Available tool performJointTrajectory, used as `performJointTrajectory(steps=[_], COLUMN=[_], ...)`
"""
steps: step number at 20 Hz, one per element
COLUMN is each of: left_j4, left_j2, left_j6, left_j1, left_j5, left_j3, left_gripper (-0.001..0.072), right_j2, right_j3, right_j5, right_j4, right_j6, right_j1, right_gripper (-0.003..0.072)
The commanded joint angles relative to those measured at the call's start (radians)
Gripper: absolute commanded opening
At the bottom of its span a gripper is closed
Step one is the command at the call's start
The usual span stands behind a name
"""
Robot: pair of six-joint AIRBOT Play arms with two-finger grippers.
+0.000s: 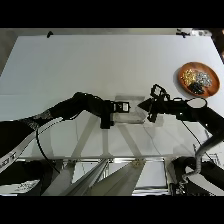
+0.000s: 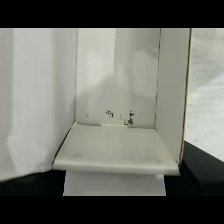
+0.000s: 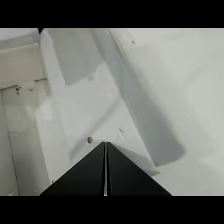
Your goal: Fold the box and place the chain.
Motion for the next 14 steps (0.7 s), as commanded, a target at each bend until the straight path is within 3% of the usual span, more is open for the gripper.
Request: performJointTrajectory(steps=[1,5,12,14], left_j4=[0.000,0.000,0.000,0.000], left_j2=[0.000,0.000,0.000,0.000], left_j6=[0.005,0.005,0.005,0.005], left_j1=[0.000,0.000,0.000,0.000], left_j5=[0.001,0.001,0.001,0.001], left_j3=[0.001,0.001,0.001,0.001], left_gripper=[0.0353,0.0353,0.0353,0.0353], right_j2=[-0.106,-0.090,0.098,0.204], right_j3=[0.001,0.002,0.002,0.002], right_j5=[-0.061,-0.008,-0.010,0.026], right_j4=[-0.040,-0.083,-0.107,-0.291], right_j6=[0.114,0.119,0.120,0.182], right_j1=[0.001,0.000,0.000,0.000], right_gripper=[0.0013,0.0013,0.0013,0.0012])
